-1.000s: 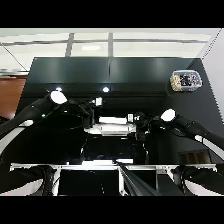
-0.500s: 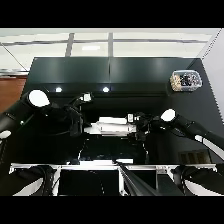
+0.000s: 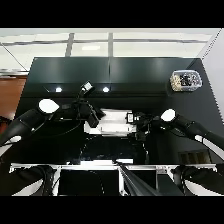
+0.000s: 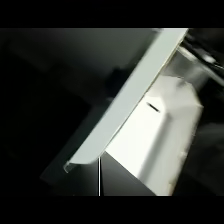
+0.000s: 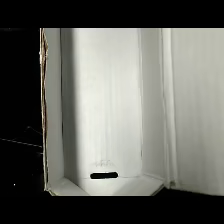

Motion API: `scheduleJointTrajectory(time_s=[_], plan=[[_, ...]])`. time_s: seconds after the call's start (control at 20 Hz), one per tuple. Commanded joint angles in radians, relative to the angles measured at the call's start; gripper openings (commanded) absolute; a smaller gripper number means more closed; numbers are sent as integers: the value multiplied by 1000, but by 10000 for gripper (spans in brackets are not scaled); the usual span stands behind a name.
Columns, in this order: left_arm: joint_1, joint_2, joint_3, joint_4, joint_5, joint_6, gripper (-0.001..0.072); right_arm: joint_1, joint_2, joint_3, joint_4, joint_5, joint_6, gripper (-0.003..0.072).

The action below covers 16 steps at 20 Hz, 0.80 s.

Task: Fold the box and place the chain.

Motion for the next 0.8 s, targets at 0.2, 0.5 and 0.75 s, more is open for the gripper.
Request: scheduleJointTrajectory(time_s=[0.2, 0.5, 0.75], plan=[[-5, -152, -6, -7, 121, 32, 25, 1, -1, 0, 1, 0, 0, 83], [-1, -164, -6, 5, 27, 32, 25, 1, -1, 0, 1, 0, 0, 83], [75, -92, 63, 117, -55, 24, 24, 1, -1, 0, 1, -1, 0, 83]])
